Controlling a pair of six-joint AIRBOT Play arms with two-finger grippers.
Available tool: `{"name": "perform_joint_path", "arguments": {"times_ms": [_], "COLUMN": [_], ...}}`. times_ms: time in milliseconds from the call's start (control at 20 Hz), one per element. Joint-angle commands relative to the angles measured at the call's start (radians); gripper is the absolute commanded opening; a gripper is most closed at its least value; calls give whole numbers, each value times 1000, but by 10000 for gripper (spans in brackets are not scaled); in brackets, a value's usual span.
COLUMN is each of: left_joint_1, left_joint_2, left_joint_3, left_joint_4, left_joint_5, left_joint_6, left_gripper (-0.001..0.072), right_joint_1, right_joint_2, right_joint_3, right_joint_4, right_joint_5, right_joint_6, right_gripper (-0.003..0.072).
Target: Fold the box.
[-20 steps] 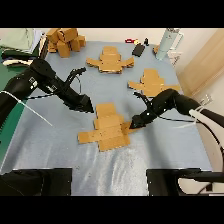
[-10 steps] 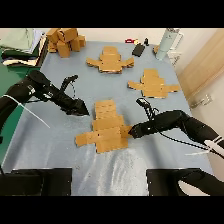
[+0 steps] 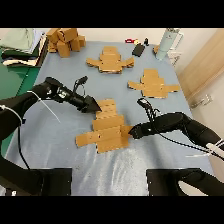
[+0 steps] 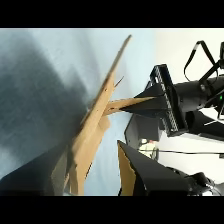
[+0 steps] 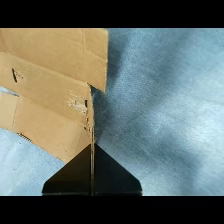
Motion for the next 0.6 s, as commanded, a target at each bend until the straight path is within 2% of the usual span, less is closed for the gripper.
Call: {"name": "perform_joint_path", "arguments": {"times_ms": [0,100,150,200,250,350,450,550], "left_joint_1": [-51,-66,-71,-72,-72,-72,-72,-72], "left_joint_2": [-51,-54,-54,-54,-54,-54,-54,-54], "left_joint_3": [44,46,46,46,46,46,46,46], "left_joint_4": [23,43,43,43,42,42,42,34], "left_joint_5": [4,3,-2,-5,-10,-10,-11,-11], "left_joint_6": [29,30,30,34,46,50,57,76], "left_gripper": [486,484,434,326,302,300,171,165], "right_joint_1": [1,1,1,1,1,1,1,1], "right_joint_2": [2,2,2,2,1,1,1,1], "right_joint_3": [-1,-1,-1,-1,-1,-1,-1,-1], "right_joint_4": [0,0,0,0,0,0,0,0], "right_joint_5": [6,7,8,8,8,8,8,8], "right_joint_6": [0,0,0,0,0,0,0,0], "right_gripper": [2,2,2,2,2,2,2,2]}}
